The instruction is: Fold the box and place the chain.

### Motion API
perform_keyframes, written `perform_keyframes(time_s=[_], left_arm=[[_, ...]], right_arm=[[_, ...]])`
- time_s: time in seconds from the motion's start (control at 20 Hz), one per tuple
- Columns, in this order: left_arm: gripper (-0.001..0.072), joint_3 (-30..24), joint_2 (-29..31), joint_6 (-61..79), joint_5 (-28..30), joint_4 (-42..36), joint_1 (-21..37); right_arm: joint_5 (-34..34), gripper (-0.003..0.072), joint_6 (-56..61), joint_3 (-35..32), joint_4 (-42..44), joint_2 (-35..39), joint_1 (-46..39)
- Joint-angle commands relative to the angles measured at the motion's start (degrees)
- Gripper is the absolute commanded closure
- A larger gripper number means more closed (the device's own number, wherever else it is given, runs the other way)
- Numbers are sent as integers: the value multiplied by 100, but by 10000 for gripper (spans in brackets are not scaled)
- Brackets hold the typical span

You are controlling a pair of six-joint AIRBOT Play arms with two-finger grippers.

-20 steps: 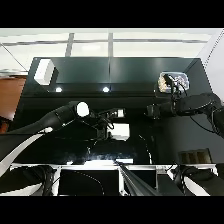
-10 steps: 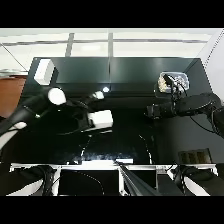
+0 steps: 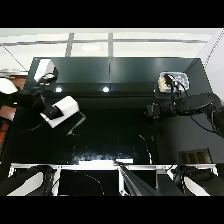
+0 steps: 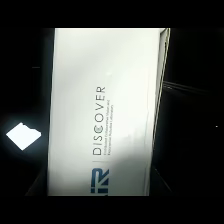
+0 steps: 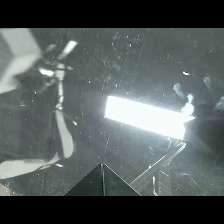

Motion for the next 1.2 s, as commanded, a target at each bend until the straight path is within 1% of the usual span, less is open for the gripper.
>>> perform_keyframes(time_s=[0.0, 0.05, 0.15, 0.25, 0.3, 0.45, 0.5, 0.65, 0.75, 0.85, 1.0, 1.15], left_arm=[[335, -129, 35, -658, 507, 68, 1078], [334, -188, 33, -662, 824, 70, 1248], [329, -280, 0, -688, 1711, 42, 1469], [214, -297, -122, -922, 2481, 15, 1510], [203, -286, -203, -931, 2785, 2, 1510], [210, -256, -442, -931, 3628, 28, 1526], [210, -201, -577, -933, 3711, 24, 1561], [210, 66, -1075, -935, 3670, -79, 1657], [210, 254, -1357, -909, 3720, -245, 1637], [209, 481, -1633, -909, 3639, -256, 1572], [209, 651, -1878, -911, 3668, -254, 1464], [208, 662, -2072, -933, 3624, -393, 1464]], right_arm=[[59, 664, 0, 0, -24, 4, 0], [57, 664, 2, 0, -24, 4, 0], [35, 664, 4, 0, -20, 4, 0], [-35, 664, 9, 0, -17, 4, 0], [-50, 664, 9, 0, -17, 4, 0], [-50, 664, 96, 0, -20, 4, 0], [-50, 664, 133, 0, -20, 4, 0], [-52, 664, 153, 0, -20, 4, 0], [-50, 663, 157, 0, -20, 4, 0], [-42, 664, 155, 0, -26, 4, 0], [-31, 664, 197, 0, -26, 2, 0], [-35, 664, 225, 0, -35, 4, 0]])
